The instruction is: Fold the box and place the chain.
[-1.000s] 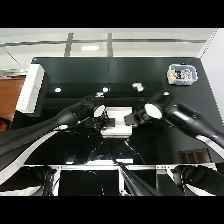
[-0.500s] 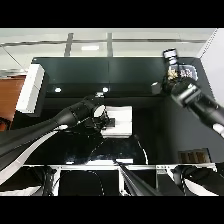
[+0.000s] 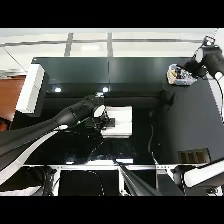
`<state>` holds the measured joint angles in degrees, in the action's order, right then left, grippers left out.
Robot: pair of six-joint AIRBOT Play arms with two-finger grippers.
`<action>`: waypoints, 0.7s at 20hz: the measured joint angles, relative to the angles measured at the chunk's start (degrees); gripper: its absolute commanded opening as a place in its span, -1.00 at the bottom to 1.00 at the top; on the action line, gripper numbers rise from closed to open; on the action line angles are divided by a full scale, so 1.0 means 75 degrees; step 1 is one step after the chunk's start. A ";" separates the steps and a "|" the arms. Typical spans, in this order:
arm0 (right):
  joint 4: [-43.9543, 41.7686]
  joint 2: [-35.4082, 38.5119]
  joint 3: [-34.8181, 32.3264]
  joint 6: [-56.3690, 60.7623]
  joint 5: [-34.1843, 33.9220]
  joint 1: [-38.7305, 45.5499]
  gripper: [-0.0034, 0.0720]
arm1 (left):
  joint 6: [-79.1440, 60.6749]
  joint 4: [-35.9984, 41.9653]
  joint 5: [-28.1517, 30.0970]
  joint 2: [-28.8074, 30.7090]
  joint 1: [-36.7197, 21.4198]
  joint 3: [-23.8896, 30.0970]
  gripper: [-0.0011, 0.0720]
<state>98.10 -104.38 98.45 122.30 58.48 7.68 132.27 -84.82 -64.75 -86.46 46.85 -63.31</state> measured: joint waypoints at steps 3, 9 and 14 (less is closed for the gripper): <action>-0.0632 -0.1046 0.1300 -0.0052 0.0618 0.0504 0.95 | -0.0003 0.0000 0.0000 0.0000 0.0000 0.0000 -0.91; -0.1055 -0.2101 0.2221 -0.0108 0.0542 0.0784 0.42 | -0.0003 0.0000 0.0000 0.0000 0.0000 0.0000 -0.91; -0.1189 -0.2259 0.2337 -0.0516 0.0522 0.0822 -0.86 | -0.0003 0.0000 -0.0003 0.0000 0.0000 0.0000 -0.91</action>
